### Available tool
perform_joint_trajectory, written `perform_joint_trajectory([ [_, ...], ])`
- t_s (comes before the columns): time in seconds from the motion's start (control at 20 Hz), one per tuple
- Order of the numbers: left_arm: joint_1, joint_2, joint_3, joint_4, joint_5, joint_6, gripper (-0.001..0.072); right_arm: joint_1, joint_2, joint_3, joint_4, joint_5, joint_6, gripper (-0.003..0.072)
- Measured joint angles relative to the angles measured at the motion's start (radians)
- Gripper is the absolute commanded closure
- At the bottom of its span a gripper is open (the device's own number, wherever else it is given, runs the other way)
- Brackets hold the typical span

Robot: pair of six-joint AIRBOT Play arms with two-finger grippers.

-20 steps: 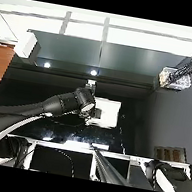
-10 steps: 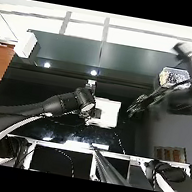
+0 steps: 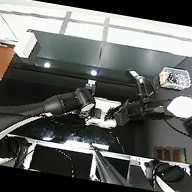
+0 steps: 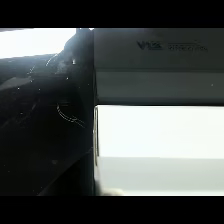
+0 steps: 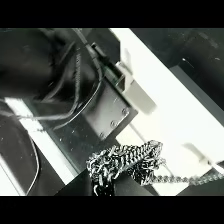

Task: Fold the box and place the chain.

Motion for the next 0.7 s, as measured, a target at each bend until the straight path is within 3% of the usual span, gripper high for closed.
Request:
perform_joint_trajectory([
  [0.05,0.0,0.0,0.0,0.0,0.0,0.0,0.0684,0.005,-0.01,-0.005,-0.006,-0.014,0.0,0.0278],
  [0.1,0.0,0.0,0.0,0.0,0.0,0.0,0.0684,0.006,-0.016,-0.006,-0.012,-0.026,0.001,0.0231],
  [0.3,0.0,0.0,0.0,0.0,-0.002,0.001,0.0684,-0.072,-0.003,0.014,-0.069,0.018,0.019,0.0232],
  [0.5,0.0,0.0,0.0,0.0,-0.001,0.0,0.0684,-0.281,0.034,0.01,-0.288,0.001,0.063,0.023],
  [0.55,0.0,0.0,0.0,0.0,-0.001,0.0,0.0684,-0.334,0.036,-0.007,-0.362,-0.047,0.094,0.0157],
  [0.6,0.0,0.0,0.0,0.0,-0.001,0.0,0.0684,-0.389,0.035,-0.032,-0.436,-0.116,0.132,-0.0008],
  [0.7,0.0,0.0,0.0,0.0,-0.001,0.0,0.0684,-0.481,0.006,-0.071,-0.54,-0.262,0.199,-0.0008],
])
